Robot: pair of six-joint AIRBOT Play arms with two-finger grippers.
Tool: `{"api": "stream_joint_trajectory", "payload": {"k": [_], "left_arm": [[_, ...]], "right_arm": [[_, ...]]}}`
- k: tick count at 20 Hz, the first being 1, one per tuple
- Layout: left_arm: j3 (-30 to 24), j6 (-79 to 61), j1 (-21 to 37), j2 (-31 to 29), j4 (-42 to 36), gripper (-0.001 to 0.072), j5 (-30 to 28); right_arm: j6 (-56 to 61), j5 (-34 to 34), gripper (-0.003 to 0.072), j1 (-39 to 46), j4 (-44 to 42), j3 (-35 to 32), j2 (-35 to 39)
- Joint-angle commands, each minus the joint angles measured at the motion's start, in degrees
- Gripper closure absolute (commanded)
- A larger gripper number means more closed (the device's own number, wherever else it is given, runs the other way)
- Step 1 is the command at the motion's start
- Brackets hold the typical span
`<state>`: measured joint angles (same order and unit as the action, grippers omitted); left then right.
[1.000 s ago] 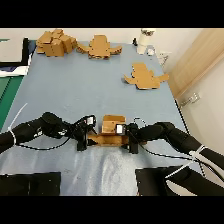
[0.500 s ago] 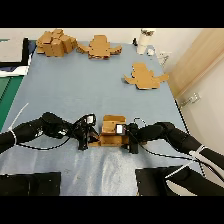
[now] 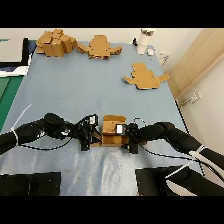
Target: Fold the box.
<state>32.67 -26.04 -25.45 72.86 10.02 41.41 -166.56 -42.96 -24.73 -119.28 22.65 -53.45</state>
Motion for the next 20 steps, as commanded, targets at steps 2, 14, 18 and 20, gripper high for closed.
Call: {"api": "stream_joint_trajectory", "payload": {"k": [2, 14, 18, 20], "left_arm": [[0.1, -0.3, -0.7, 0.0, -1.1, 0.0544, -0.6], [0.1, -3.1, -1.7, 0.4, -2.8, 0.0452, -0.4], [0.1, -3.1, -1.7, 0.4, -2.8, 0.0042, -0.3], [0.1, -3.1, -1.7, 0.4, -2.8, 0.0043, -0.3]], "right_arm": [[0.0, 0.0, 0.0151, 0.0, 0.0, 0.0, 0.0], [0.0, 0.0, 0.0151, 0.0, 0.0, 0.0, 0.0], [0.0, 0.0, 0.0151, 0.0, 0.0, 0.0, 0.0], [0.0, 0.0, 0.0151, 0.0, 0.0, 0.0, 0.0]]}}
